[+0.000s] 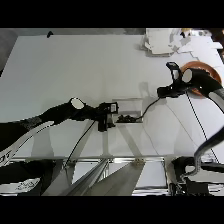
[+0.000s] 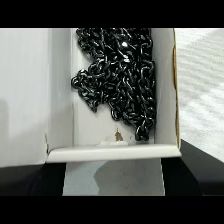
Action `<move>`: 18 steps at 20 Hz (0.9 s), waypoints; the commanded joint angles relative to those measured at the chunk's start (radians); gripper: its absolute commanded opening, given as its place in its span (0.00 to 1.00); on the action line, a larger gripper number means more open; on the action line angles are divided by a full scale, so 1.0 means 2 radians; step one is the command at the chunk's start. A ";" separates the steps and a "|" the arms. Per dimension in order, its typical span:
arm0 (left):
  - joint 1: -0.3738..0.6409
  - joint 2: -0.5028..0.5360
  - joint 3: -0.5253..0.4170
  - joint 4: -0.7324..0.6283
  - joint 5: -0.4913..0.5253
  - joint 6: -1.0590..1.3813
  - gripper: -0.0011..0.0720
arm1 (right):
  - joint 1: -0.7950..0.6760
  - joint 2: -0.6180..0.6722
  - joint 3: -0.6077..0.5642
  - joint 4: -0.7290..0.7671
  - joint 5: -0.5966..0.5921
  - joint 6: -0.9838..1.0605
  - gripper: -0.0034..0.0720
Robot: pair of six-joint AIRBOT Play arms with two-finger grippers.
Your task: Fold the box and place the chain.
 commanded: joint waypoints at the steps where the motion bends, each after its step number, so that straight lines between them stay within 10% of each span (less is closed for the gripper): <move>1: 0.000 0.000 0.000 0.000 0.000 0.000 0.39 | 0.000 -0.007 0.000 -0.001 -0.018 -0.002 0.54; 8: 0.000 0.000 0.000 0.000 0.000 0.000 0.39 | 0.032 -0.028 0.000 -0.027 -0.010 -0.002 0.42; 11: 0.000 0.000 0.000 0.000 0.000 0.000 0.39 | 0.052 -0.022 0.000 -0.053 0.005 -0.002 0.07; 18: 0.000 0.000 0.000 0.000 0.000 0.000 0.39 | 0.061 0.121 0.000 -0.079 0.035 -0.010 0.07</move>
